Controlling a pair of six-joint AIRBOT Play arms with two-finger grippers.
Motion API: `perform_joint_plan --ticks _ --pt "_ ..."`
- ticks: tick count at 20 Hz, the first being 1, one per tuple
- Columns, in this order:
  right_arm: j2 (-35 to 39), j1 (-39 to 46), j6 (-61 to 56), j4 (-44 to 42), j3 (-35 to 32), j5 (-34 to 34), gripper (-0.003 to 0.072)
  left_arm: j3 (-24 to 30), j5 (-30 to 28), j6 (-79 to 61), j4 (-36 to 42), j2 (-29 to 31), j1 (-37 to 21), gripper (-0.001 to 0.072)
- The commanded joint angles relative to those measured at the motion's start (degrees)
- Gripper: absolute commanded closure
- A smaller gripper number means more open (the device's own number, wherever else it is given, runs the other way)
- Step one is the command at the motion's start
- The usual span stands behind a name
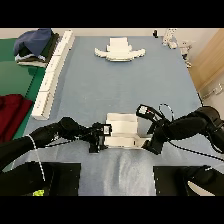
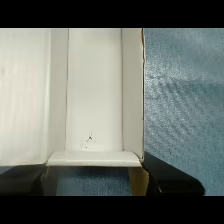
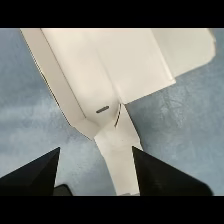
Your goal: Fold the box.
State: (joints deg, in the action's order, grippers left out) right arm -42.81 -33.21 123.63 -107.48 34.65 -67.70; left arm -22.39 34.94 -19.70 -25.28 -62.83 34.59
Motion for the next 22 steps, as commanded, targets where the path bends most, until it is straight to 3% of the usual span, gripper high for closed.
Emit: perform_joint_plan --ticks 1,6,9,11,13,14,15,16,17,18,20,22 --pt "-1.51 -0.02 12.02 2.73 -3.10 4.42 -0.0027 0.00 0.00 0.00 -0.02 0.04 -0.02 0.0188" --pt "-6.51 -0.04 23.47 -1.44 -4.00 10.78 -0.0023 0.00 0.00 0.00 -0.02 0.04 -0.02 0.0188" --pt "-8.61 -0.04 29.49 -4.31 -4.87 13.44 0.0023 0.00 0.00 0.00 -0.02 0.04 -0.02 0.0188" --pt "-9.44 -0.04 32.04 -6.40 -5.07 13.55 0.0173 0.00 0.00 -0.02 -0.02 0.04 -0.02 0.0188" --pt "-9.51 -0.04 32.44 -6.40 -5.09 14.08 0.0183 0.00 0.00 0.00 -0.02 0.04 -0.02 0.0188" --pt "-9.60 -0.04 32.44 -6.51 -5.09 14.10 0.0320 0.00 0.00 0.00 -0.02 0.04 -0.02 0.0188" --pt "-9.77 -0.04 32.41 -6.82 -5.09 14.12 0.0408 0.00 0.00 0.00 -0.02 0.04 -0.02 0.0188" --pt "-9.99 -0.04 32.46 -6.82 -5.09 14.29 0.0429 0.00 0.00 0.00 -0.02 0.04 -0.02 0.0188" --pt "-10.25 -0.04 32.46 -6.80 -5.09 14.38 0.0551 0.00 0.00 0.00 -0.02 0.04 -0.02 0.0188" --pt "-10.49 -0.04 32.48 -6.82 -5.09 14.60 0.0609 0.00 0.00 0.00 -0.02 0.04 -0.02 0.0188" --pt "-10.49 -0.33 32.48 -7.08 -5.09 15.30 0.0669 0.00 0.00 0.00 -0.02 0.04 -0.02 0.0188" --pt "-10.51 -1.09 32.74 -7.98 -5.09 17.05 0.0669 0.00 0.00 0.00 -0.02 0.04 -0.04 0.0188"
